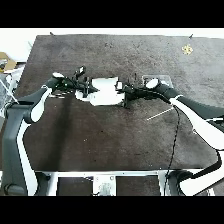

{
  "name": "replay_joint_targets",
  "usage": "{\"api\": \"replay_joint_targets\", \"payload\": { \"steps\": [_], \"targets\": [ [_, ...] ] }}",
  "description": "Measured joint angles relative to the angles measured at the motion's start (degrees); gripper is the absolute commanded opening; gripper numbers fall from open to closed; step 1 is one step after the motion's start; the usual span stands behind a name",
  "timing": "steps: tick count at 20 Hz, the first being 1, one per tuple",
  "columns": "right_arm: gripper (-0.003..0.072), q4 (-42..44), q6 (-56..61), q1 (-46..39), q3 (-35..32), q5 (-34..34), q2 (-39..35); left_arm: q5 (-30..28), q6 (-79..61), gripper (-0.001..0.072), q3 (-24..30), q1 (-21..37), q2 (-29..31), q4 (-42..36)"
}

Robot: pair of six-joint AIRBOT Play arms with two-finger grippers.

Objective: Fold the box and place the chain.

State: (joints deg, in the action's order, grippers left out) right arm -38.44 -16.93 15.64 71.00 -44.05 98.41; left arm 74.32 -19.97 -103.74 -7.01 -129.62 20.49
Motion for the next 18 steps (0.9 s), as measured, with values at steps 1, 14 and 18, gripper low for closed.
{"api": "replay_joint_targets", "payload": {
  "steps": [1, 14, 18],
  "targets": [
    [0.0672, 0.1, 0.4, -0.4, 0.7, -0.2, 0.0, 0.0, 0.0, 0.0012, 0.0, 0.0, 0.0, 0.0],
    [0.0674, 2.6, 5.6, -5.3, 14.3, -9.4, 7.3, 0.0, 0.0, 0.0012, 0.0, 0.0, 0.0, 0.0],
    [0.0674, 2.8, 6.1, -6.3, 18.4, -13.5, 10.6, 0.0, 0.0, 0.0012, 0.0, 0.0, 0.0, 0.0]
  ]
}}
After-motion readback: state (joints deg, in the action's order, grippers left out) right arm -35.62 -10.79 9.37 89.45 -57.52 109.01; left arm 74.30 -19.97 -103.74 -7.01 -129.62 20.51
